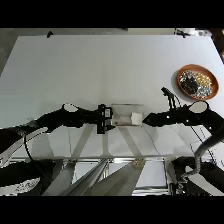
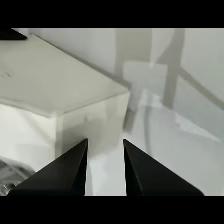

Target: Fold the box and place the chain.

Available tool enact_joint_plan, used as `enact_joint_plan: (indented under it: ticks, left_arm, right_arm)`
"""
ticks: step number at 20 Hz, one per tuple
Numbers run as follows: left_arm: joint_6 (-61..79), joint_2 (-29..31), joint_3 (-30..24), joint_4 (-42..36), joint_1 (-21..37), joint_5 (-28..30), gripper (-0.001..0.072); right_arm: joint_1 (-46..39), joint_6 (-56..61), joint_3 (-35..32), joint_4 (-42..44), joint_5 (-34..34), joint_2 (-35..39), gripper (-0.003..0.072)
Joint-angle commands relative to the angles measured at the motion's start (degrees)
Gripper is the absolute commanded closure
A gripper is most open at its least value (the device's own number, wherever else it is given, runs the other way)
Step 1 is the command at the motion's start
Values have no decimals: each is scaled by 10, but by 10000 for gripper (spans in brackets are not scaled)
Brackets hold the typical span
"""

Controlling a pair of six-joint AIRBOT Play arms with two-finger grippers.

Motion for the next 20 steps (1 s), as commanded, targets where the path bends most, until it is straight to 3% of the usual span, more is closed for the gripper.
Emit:
enact_joint_plan:
  ticks: [1, 10, 11, 12, 13, 14, 20]
  left_arm:
    - [-1, 0, 0, 0, 0, -2, 321]
    - [-1, 0, 0, 0, 1, -2, 321]
    - [-1, 0, 0, 0, 0, -2, 321]
    - [-1, 0, 0, 0, 0, -2, 321]
    - [-1, 0, 0, 0, 0, -2, 321]
    - [-1, 0, 0, 0, 1, -2, 321]
    - [-1, 0, 0, 0, 0, -2, 321]
  right_arm:
    - [-1, 59, 1, -75, -14, 6, 420]
    - [-1, 65, 31, -66, 4, 46, 417]
    - [-1, 71, 39, -65, 9, 47, 401]
    - [-1, 72, 45, -63, 16, 47, 344]
    - [-1, 72, 48, -62, 26, 47, 237]
    - [0, 72, 49, -60, 33, 47, 200]
    - [69, 77, 49, -36, -23, 45, 205]
